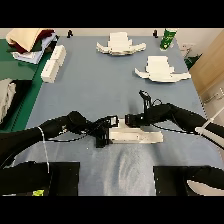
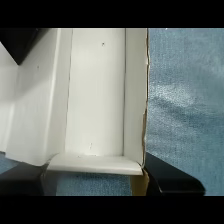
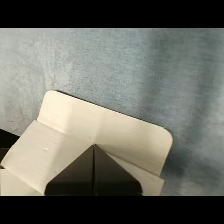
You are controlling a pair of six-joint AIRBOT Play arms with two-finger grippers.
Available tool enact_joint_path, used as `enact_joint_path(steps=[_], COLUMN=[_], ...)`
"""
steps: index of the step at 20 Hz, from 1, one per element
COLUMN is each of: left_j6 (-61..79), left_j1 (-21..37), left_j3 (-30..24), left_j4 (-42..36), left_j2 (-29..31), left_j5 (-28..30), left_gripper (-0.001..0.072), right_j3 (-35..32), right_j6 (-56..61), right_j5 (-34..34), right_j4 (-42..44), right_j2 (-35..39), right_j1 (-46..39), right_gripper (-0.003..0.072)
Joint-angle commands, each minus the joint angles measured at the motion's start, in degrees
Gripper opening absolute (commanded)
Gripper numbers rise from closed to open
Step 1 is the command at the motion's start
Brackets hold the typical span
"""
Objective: Fold the box.
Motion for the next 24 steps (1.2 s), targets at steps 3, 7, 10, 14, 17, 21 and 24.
enact_joint_path(steps=[3,7,10,14,17,21,24], left_j6=[0.09,0.09,0.09,0.09,0.09,0.09,0.09], left_j1=[-0.02,-0.02,-0.02,-0.02,-0.02,-0.02,-0.02], left_j3=[0.02,0.02,0.02,0.02,0.02,0.02,0.02], left_j4=[0.04,0.02,0.02,0.02,0.04,0.04,0.04], left_j2=[0.04,0.04,0.04,0.04,0.04,0.04,0.04], left_j5=[0.04,0.04,0.02,0.04,0.04,0.04,0.04], left_gripper=[0.0525,0.0525,0.0525,0.0525,0.0525,0.0526,0.0525], right_j3=[0.59,0.87,0.66,-3.02,-8.31,-10.32,-10.32], right_j6=[-1.51,-7.48,-7.74,-15.65,-21.22,-32.09,-40.65], right_j5=[-0.83,-5.01,-10.40,-20.96,-26.14,-27.85,-24.98], right_j4=[-0.24,-2.78,-9.16,-11.76,-10.71,-18.67,-27.61], right_j2=[1.42,10.10,18.99,29.09,36.11,39.56,37.11], right_j1=[0.04,0.04,0.07,0.07,0.07,0.11,0.24], right_gripper=[0.0009,0.0009,0.0008,0.0009,0.0010,0.0475,0.0530])
